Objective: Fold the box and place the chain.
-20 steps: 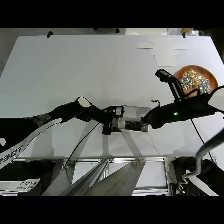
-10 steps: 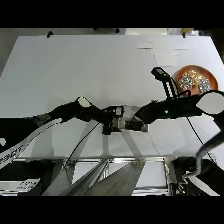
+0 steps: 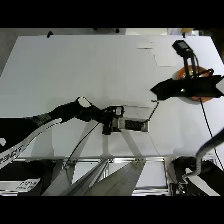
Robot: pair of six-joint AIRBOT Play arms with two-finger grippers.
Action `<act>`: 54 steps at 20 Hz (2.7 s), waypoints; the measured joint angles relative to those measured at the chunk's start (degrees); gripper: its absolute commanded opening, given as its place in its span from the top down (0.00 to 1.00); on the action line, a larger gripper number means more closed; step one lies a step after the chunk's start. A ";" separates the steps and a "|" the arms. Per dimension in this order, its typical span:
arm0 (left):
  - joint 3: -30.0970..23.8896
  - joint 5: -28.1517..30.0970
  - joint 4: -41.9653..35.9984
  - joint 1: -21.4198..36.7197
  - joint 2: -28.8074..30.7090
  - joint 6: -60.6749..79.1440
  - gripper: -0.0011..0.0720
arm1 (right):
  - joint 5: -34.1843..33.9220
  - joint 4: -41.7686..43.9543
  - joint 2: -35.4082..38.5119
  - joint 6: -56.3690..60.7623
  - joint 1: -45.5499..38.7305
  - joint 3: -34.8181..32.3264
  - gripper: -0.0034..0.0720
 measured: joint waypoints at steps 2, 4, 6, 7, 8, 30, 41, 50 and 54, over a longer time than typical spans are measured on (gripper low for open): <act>0.00 0.00 0.00 0.00 0.00 0.00 0.80 | 0.46 -4.63 -3.54 1.18 -3.19 0.63 0.82; 0.00 0.02 0.00 0.00 0.00 0.00 0.80 | 0.90 -8.41 -7.98 2.54 -4.96 0.94 0.82; -0.02 0.00 0.00 0.00 0.00 0.00 0.80 | 1.01 -10.88 -12.74 3.10 -5.68 1.11 0.66; 0.00 0.02 0.00 0.00 0.00 0.00 0.80 | 1.01 -12.04 -14.95 3.45 -5.70 1.16 0.53; 0.00 0.00 0.00 0.00 0.00 0.00 0.80 | 0.96 -13.40 -17.20 3.52 -5.51 1.22 0.51; 0.00 0.02 0.00 0.00 0.00 0.00 0.80 | -3.43 -21.29 -32.63 5.40 -1.22 1.25 0.93; 0.00 0.00 0.00 0.00 0.00 0.00 0.80 | 12.39 -14.16 -10.08 5.44 -1.14 1.22 0.93; 0.00 0.00 0.00 0.00 0.00 0.00 0.80 | 23.67 3.04 6.47 1.90 -0.37 1.22 0.93; 0.00 0.02 0.00 0.00 0.00 0.00 0.80 | 22.10 9.49 8.24 -0.09 4.52 0.94 0.93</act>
